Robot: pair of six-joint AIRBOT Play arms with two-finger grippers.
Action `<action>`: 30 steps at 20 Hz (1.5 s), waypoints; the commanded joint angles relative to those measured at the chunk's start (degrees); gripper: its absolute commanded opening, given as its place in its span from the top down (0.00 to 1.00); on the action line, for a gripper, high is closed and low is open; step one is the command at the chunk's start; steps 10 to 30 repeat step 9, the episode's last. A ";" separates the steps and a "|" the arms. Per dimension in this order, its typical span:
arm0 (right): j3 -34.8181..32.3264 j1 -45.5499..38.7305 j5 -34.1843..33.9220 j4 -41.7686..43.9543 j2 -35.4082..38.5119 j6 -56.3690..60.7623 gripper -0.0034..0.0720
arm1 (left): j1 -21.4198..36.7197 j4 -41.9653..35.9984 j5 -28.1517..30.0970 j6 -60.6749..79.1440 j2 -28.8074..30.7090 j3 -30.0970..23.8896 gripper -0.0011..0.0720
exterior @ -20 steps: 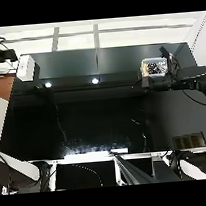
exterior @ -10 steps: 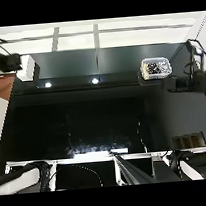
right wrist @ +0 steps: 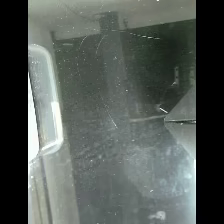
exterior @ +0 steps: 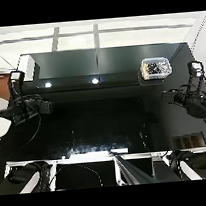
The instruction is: Fold the box and place the chain.
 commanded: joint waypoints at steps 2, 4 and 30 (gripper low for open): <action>-0.79 0.07 1.05 -0.59 0.26 0.59 0.93 | -0.74 -0.66 2.56 -0.24 2.12 -2.75 0.94; -0.79 0.07 1.05 -0.59 0.26 0.59 0.93 | -0.79 -1.68 2.23 -0.24 2.12 -2.75 0.94; -0.79 0.07 1.05 -0.61 0.26 0.59 0.93 | -0.76 -1.57 2.25 -0.22 2.10 -2.75 0.94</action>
